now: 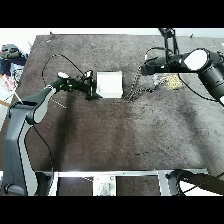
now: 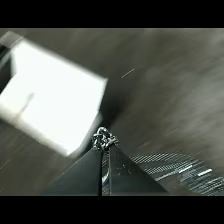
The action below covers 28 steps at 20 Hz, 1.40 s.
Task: Fold the box and place the chain.
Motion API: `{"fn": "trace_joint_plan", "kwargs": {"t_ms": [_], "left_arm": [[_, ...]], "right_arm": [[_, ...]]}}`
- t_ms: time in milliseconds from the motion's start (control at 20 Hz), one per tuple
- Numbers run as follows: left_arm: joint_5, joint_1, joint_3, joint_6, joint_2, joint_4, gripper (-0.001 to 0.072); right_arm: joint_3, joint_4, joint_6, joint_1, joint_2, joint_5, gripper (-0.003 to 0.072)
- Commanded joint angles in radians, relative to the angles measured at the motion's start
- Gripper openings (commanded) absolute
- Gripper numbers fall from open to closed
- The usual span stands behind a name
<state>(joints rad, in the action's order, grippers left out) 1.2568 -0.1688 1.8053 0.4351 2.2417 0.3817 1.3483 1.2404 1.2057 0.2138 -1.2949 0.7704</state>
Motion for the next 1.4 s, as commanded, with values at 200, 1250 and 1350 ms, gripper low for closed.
{"fn": "trace_joint_plan", "kwargs": {"t_ms": [200, 1250, 1350], "left_arm": [[0.0, 0.0, 0.0, 0.0, 0.0, 0.0, 0.0531], [0.0, 0.0, 0.0, 0.0, 0.0, 0.0, 0.0531], [0.0, 0.0, 0.0, 0.0, 0.0, 0.0, 0.0531]], "right_arm": [[-0.019, 0.099, 0.09, -0.102, -0.07, -0.211, 0.0014], [-0.035, 0.143, 0.097, -0.245, -0.357, 0.142, 0.0187], [-0.034, 0.143, 0.096, -0.245, -0.38, 0.112, 0.019]]}}
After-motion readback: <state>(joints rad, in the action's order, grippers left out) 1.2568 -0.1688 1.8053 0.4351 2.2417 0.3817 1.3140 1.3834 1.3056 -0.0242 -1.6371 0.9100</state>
